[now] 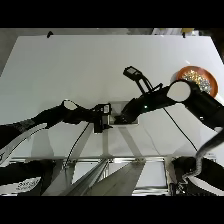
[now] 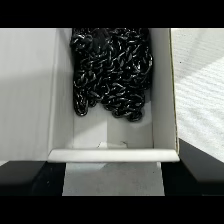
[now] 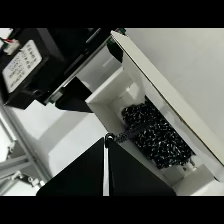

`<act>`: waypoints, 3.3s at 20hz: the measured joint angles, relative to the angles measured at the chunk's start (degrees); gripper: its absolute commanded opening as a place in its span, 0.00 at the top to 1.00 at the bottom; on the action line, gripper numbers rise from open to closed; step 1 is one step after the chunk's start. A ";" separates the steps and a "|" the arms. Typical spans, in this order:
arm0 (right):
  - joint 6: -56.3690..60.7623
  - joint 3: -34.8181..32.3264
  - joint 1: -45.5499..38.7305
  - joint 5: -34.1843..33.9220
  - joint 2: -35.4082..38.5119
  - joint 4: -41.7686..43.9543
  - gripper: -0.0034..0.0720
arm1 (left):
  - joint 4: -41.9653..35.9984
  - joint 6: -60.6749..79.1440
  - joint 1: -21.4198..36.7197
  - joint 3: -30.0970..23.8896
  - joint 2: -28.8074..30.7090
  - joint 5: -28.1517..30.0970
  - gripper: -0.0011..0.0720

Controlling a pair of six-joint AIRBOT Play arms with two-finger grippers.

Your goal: Fold the box and place the chain.

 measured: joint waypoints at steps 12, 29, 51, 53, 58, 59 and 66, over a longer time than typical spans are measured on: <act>-3.52 13.75 -2.01 5.57 -5.73 -7.43 0.94 | 0.00 0.00 0.00 0.00 0.00 0.00 0.78; -27.76 12.74 -0.33 13.29 -14.71 -5.20 0.92 | 0.00 0.00 0.00 0.00 0.00 0.00 0.78; -34.07 2.21 6.73 1.75 -6.29 -10.69 0.47 | 0.02 0.00 0.00 0.00 0.00 -0.17 0.78; -34.36 2.19 7.06 1.44 -6.08 -10.88 0.47 | 0.02 0.00 0.00 0.00 0.00 -0.15 0.78; -34.71 1.84 7.34 -0.37 -5.97 -11.74 0.47 | 0.00 0.00 0.00 0.00 0.00 -0.04 0.78; -34.77 1.53 7.34 -1.03 -5.97 -11.85 0.48 | 0.00 0.00 0.00 0.00 0.00 -0.02 0.78; -34.86 -0.72 7.37 -2.91 -5.97 -11.91 0.66 | -0.02 -0.02 0.00 0.00 0.00 0.07 0.78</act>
